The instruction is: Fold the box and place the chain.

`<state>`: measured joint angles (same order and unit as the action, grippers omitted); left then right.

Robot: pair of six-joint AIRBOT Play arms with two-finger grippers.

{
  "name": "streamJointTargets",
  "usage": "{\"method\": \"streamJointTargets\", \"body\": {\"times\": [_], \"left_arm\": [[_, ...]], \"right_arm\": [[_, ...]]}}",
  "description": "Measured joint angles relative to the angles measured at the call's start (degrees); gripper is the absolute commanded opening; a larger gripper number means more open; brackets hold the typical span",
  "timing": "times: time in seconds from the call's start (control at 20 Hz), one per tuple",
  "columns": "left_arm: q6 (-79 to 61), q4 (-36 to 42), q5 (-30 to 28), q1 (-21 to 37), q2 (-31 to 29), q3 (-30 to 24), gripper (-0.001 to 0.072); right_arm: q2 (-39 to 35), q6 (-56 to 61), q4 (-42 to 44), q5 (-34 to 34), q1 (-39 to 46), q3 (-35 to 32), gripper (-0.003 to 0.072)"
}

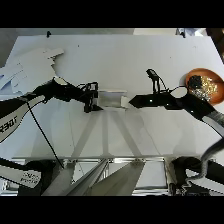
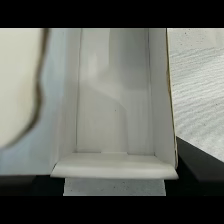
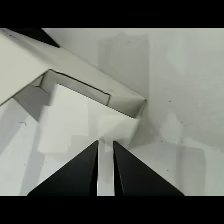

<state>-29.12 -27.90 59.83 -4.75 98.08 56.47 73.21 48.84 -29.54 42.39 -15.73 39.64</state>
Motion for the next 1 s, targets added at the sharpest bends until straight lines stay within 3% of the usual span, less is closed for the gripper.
{"method": "streamJointTargets", "body": {"times": [0.1, 0.2, 0.3, 0.75, 1.0], "left_arm": [[0.0, 0.0, 0.0, 0.0, 0.0, 0.0, 0.0336], [0.02, 0.0, -0.02, 0.0, 0.0, 0.0, 0.0336], [0.02, 0.0, 0.0, 0.0, 0.0, 0.0, 0.0336], [0.02, 0.0, 0.0, 0.0, 0.0, 0.0, 0.0336], [0.02, 0.0, 0.0, 0.0, 0.0, 0.0, 0.0336]], "right_arm": [[-0.02, -1.22, 0.22, 0.17, 0.0, 0.0, 0.0136], [-0.07, -1.97, -0.5, 0.17, 0.0, 0.0, 0.0354], [-0.13, -2.34, -1.33, 0.17, 0.0, 0.0, 0.0425], [-2.51, -2.69, -5.31, -0.09, 0.0, 0.0, 0.0409], [-3.32, 1.42, -14.27, -0.02, 0.0, 0.0, 0.0408]]}}
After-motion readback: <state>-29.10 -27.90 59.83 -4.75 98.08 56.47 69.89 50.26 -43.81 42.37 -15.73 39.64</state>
